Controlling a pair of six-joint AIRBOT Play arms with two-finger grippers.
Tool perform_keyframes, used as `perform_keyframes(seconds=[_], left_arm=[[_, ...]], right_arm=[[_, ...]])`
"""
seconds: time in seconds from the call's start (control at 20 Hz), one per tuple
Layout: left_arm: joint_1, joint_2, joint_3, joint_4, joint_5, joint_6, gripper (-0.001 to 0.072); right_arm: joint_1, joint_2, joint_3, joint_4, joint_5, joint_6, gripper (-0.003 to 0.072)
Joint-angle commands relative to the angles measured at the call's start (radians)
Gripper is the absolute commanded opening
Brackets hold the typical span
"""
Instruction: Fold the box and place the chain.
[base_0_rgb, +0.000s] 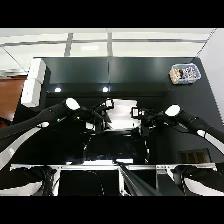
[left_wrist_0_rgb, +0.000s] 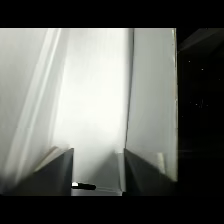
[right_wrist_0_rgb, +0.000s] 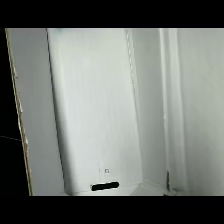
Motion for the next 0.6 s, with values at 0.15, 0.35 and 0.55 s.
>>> perform_keyframes(seconds=[0.15, 0.35, 0.55], left_arm=[[0.031, 0.025, 0.044, 0.100, -0.122, -0.149, 0.0024], [0.142, 0.158, 0.060, 0.331, -0.228, -0.610, 0.0024], [0.298, 0.262, 0.055, 0.568, -0.347, -1.017, 0.0024]], right_arm=[[0.001, -0.001, 0.000, 0.001, 0.000, 0.001, 0.0221], [0.001, -0.001, 0.000, 0.001, 0.000, 0.001, 0.0221], [0.001, -0.001, 0.000, 0.000, 0.000, 0.001, 0.0221]])
